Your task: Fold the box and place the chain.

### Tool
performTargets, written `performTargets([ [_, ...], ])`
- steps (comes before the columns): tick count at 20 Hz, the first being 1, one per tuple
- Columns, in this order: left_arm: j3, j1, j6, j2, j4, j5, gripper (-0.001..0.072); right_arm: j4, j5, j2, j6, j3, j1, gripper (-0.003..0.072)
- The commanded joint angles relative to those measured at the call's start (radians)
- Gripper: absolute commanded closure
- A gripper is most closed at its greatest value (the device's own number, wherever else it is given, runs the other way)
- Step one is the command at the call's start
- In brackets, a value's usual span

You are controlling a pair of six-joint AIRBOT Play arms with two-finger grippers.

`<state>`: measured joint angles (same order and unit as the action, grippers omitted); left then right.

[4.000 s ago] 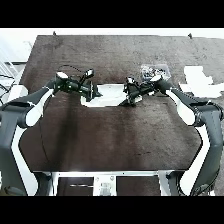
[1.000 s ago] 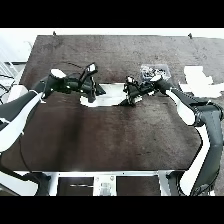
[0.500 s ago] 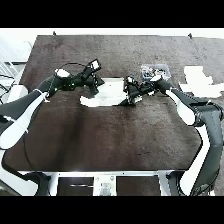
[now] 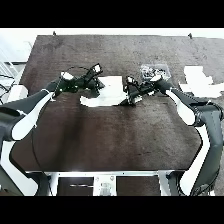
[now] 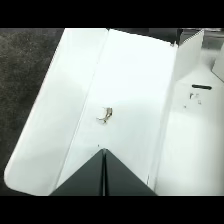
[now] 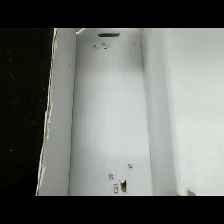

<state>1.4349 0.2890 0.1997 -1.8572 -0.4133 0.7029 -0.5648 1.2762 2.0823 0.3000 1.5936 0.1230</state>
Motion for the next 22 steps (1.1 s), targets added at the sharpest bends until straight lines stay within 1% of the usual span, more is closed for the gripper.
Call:
performTargets([
  [1, 0.002, 0.0, -0.008, -0.018, -0.006, 0.005, 0.0692, 0.0, 0.0, 0.001, 0.0, 0.0, 0.0, 0.0095],
  [5, 0.004, 0.0, -0.009, -0.018, -0.005, 0.004, 0.0691, 0.0, 0.0, 0.001, 0.0, 0.0, 0.0, 0.0095],
  [7, 0.015, 0.0, -0.036, -0.016, -0.006, 0.031, 0.0691, 0.0, 0.0, 0.001, 0.0, 0.0, 0.0, 0.0095],
  [8, 0.026, 0.0, -0.038, -0.01, -0.006, 0.05, 0.0691, 0.0, 0.0, 0.001, 0.0, 0.0, 0.0, 0.0095],
  [10, 0.027, -0.001, -0.038, 0.032, -0.016, 0.043, 0.0691, 0.0, 0.0, 0.001, 0.0, 0.0, 0.0, 0.0095],
  [12, 0.026, -0.016, -0.051, 0.091, -0.092, 0.061, 0.0691, 0.0, 0.0, 0.001, 0.0, 0.0, 0.0, 0.0095],
  [13, 0.027, -0.029, -0.084, 0.117, -0.149, 0.087, 0.069, 0.0, 0.0, 0.001, 0.0, 0.0, 0.0, 0.0095],
  [14, 0.027, -0.045, -0.124, 0.142, -0.208, 0.143, 0.0688, 0.0, 0.0, 0.001, 0.0, 0.0, 0.0, 0.0095],
  [15, 0.027, -0.062, -0.138, 0.165, -0.259, 0.227, 0.0567, 0.0, 0.0, 0.001, 0.0, 0.0, 0.0, 0.0095],
  [16, 0.027, -0.074, -0.167, 0.177, -0.307, 0.294, 0.0195, 0.0, 0.0, 0.001, 0.0, 0.0, 0.0, 0.0095],
  [17, 0.027, -0.079, -0.227, 0.182, -0.358, 0.335, 0.0025, 0.0, 0.0, 0.001, 0.0, 0.0, 0.0, 0.0095],
  [19, 0.024, -0.068, -0.3, 0.181, -0.485, 0.394, 0.0033, 0.0, 0.0, 0.001, 0.0, 0.0, 0.0, 0.0095],
  [20, 0.021, -0.052, -0.327, 0.178, -0.543, 0.395, 0.0033, 0.0, 0.0, 0.001, 0.0, 0.0, 0.0, 0.0095],
  [21, 0.013, -0.031, -0.343, 0.178, -0.596, 0.375, 0.0033, 0.0, 0.0, 0.001, 0.0, 0.0, 0.0, 0.0095],
  [22, 0.006, -0.014, -0.349, 0.178, -0.618, 0.347, 0.0033, 0.0, 0.0, 0.001, 0.0, 0.0, 0.0, 0.0095],
])
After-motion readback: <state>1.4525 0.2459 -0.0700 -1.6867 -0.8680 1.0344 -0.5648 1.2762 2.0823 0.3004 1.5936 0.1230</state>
